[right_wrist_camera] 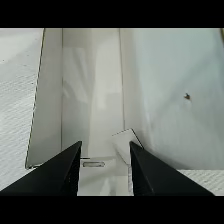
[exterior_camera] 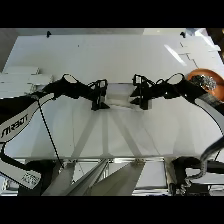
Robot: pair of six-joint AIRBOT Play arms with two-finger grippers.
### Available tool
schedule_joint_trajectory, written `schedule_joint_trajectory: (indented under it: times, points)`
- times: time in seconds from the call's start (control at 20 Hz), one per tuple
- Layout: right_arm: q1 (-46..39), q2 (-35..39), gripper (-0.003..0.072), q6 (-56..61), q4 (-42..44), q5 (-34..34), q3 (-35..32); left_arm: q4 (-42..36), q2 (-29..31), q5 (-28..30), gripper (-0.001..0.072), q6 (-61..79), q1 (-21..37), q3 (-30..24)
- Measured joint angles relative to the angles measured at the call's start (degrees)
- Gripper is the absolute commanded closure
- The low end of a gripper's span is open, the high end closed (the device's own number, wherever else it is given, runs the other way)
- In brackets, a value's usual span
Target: Fold the box and place the chain.
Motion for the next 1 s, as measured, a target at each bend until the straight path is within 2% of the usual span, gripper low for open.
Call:
schedule_joint_trajectory:
  times: [0.35, 0.45, 0.8, 0.85, 0.9, 1.0]
  points:
    - [0.1, -0.3, 0.0319, 0.0, 0.8, 3.7, 0.1, 0.0, 0.0, -0.1, 0.0432, 0.2, 0.0, 0.0]
    - [0.2, -0.9, 0.027, 0.0, 0.9, 4.0, 0.1, 0.0, 0.0, -0.1, 0.0432, 0.1, 0.0, 0.0]
    - [1.8, -4.0, 0.0282, 0.2, 1.2, 4.3, 0.1, -0.1, 0.0, 0.1, 0.0432, -0.2, 0.0, 0.0]
    - [1.9, -4.3, 0.0302, 0.2, 1.5, 4.3, 0.1, -0.1, 0.0, 0.1, 0.0432, -0.2, 0.0, 0.0]
    - [2.0, -4.4, 0.0361, 0.2, 1.9, 4.2, 0.0, -0.1, 0.0, 0.1, 0.0432, -0.2, 0.0, 0.0]
    - [2.2, -4.4, 0.0524, 0.1, 3.2, 4.1, 0.0, -0.1, 0.0, 0.1, 0.0432, -0.2, 0.0, 0.0]
